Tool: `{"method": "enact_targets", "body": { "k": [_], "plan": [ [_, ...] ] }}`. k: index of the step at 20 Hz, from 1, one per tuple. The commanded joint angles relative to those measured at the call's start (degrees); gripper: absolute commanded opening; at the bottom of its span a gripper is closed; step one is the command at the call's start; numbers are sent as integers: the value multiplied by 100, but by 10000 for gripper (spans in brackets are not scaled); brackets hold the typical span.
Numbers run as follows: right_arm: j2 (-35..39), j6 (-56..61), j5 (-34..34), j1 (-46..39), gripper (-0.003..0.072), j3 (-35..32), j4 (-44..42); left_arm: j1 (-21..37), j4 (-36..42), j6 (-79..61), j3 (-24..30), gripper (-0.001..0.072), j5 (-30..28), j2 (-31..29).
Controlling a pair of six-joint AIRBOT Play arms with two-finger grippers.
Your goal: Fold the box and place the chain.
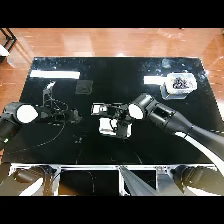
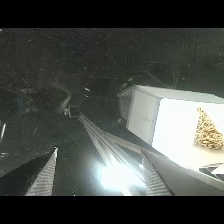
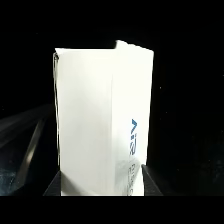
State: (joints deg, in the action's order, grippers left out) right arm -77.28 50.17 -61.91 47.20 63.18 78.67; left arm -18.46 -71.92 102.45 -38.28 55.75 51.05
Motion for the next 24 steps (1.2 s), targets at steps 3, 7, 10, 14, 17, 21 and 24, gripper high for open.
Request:
{"method": "enact_targets", "body": {
  "k": [3, 7, 10, 14, 17, 21, 24],
  "plan": [
    [-44, -76, -11, 2, 353, 0, -2, 7, -37, 0, 0, 630, -4, 4],
    [-57, -308, -103, 2, 352, 0, -2, 7, -70, 0, 0, 630, -2, 4],
    [-57, -522, -199, 0, 354, 0, 2, 7, -70, 0, 0, 630, -2, 4],
    [35, -107, -304, 0, 703, 107, 2, 7, -70, 0, 0, 630, 2, 4],
    [234, 68, -852, -7, 704, 450, -11, 7, -70, 0, 0, 630, 0, 4],
    [267, 66, -1419, -251, 703, 544, -267, 7, -70, 0, 0, 630, -2, 4],
    [267, 61, -1392, -483, 698, 542, -667, 4, -70, 0, 0, 630, 0, 4]
  ]
}}
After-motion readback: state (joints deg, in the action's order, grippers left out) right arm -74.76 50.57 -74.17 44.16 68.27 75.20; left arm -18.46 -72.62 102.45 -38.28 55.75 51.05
